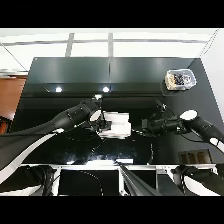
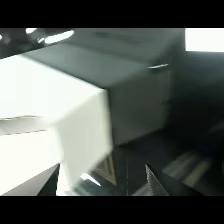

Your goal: Fold the box and place the chain.

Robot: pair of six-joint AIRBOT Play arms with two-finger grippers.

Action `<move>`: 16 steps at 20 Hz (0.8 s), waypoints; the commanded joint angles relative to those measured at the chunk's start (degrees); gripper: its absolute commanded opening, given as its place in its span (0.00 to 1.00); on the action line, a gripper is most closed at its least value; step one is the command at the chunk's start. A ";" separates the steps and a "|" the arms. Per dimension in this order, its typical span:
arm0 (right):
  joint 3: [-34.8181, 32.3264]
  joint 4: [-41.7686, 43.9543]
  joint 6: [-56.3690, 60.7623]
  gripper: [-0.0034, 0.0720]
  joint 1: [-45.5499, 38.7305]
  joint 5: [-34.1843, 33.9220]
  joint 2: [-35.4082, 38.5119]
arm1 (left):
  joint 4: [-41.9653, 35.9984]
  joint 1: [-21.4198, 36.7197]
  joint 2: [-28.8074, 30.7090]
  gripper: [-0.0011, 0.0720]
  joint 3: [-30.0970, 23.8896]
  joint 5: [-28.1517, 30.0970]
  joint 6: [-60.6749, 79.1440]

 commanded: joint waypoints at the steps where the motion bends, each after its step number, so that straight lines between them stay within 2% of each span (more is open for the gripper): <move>1: 3.82 2.12 -2.36 0.86 1.55 4.31 -0.28 | 0.09 -0.02 0.00 0.06 0.00 -0.44 -0.02; 3: 5.07 2.32 -2.25 0.86 4.72 2.89 -0.28 | 0.09 -0.02 0.00 0.06 0.00 -0.44 -0.02; 8: 7.45 -0.90 4.50 0.86 13.97 -8.92 -0.28 | 0.11 -0.02 0.00 0.06 0.02 -0.44 -0.02; 11: 10.64 -11.13 15.10 0.86 18.18 -12.09 -0.28 | 0.11 -0.02 0.00 0.06 0.02 -0.44 -0.02; 15: 14.34 -27.39 30.91 0.86 22.99 -12.48 -0.31 | 0.11 0.04 -0.02 0.06 0.04 -0.35 -0.02; 16: 14.88 -30.27 33.79 0.76 24.24 -13.05 -0.31 | 0.13 0.09 -0.02 0.06 0.04 -0.37 -0.02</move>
